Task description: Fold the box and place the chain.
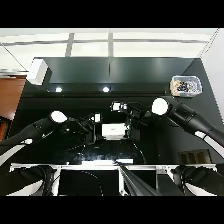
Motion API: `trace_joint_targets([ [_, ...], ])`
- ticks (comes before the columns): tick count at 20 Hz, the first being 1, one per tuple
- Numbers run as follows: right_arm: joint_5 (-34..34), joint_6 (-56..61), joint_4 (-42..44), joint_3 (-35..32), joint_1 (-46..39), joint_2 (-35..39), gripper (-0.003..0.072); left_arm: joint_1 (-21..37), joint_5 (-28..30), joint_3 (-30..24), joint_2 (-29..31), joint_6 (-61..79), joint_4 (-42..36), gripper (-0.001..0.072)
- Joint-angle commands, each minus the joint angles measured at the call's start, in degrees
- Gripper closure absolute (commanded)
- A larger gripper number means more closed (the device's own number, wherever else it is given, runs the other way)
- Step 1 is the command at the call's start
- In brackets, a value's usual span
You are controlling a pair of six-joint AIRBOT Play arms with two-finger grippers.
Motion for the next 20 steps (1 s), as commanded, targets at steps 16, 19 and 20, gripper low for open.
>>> trace_joint_targets([
  [16, -1.0, 24.3, 24.0, -7.4, -8.1, 5.8, 0.0682, 0.0, -0.1, 0.0, 0.0, 0.0, 0.1, 0.0245],
  [19, -4.2, 24.0, 31.6, -9.5, -8.0, -0.2, 0.0679, 0.0, -0.1, 0.0, 0.0, 0.0, 0.1, 0.0245],
  [20, -5.2, 23.7, 31.7, -9.5, -7.9, -2.0, 0.0679, 0.0, -0.1, 0.0, 0.0, 0.0, 0.1, 0.0245],
])
